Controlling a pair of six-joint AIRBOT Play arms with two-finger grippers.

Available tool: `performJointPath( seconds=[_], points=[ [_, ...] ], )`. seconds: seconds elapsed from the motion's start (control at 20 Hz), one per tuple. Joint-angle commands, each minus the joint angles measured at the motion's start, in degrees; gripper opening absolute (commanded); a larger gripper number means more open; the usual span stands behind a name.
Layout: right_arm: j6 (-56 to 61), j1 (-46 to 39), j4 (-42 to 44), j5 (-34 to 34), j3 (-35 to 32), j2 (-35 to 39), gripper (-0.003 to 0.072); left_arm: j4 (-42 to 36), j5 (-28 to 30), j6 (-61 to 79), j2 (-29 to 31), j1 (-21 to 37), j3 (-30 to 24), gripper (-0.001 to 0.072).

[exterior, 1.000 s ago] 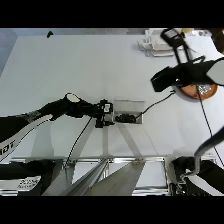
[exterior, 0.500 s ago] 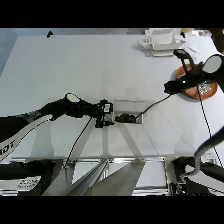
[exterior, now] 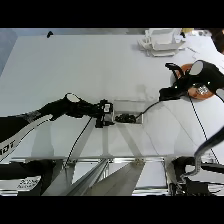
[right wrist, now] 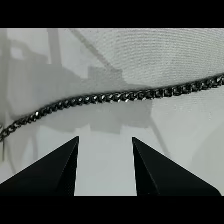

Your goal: Fold the box and place the chain.

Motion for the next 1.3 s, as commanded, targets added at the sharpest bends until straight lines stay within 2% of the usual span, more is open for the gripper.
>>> performJointPath(
  seconds=[0.0, 0.1, 0.15, 0.3, 0.8, 0.95, 1.25],
  points=[
    [3.3, 0.0, -0.4, -2.9, -0.3, -1.8, 0.0332, 0.0, 0.0, 0.0, 0.0, 0.0, 0.0, 0.0086],
    [4.2, 0.0, -0.4, -5.6, -1.4, -2.2, 0.0273, 0.0, 0.0, 0.0, 0.0, 0.0, 0.0, 0.0086],
    [5.4, 0.0, -1.2, -7.2, -2.3, -2.2, 0.0269, 0.0, 0.0, 0.0, 0.0, 0.0, 0.0, 0.0086],
    [6.1, 0.0, -3.0, -9.6, -4.5, -2.2, 0.0269, 0.0, 0.0, 0.0, 0.0, 0.0, 0.0, 0.0086],
    [5.9, 0.0, -4.7, -12.4, -4.6, -2.2, 0.0275, 0.0, 0.0, 0.0, 0.0, 0.0, 0.0, 0.0086],
    [6.1, 0.0, -4.8, -13.7, -4.6, -2.2, 0.0189, 0.0, 0.0, 0.0, 0.0, 0.0, 0.0, 0.0086],
    [6.1, 0.0, -4.9, -14.5, -4.6, -2.2, 0.0169, 0.0, 0.0, 0.0, 0.0, 0.0, 0.0, 0.0086]
  ],
)
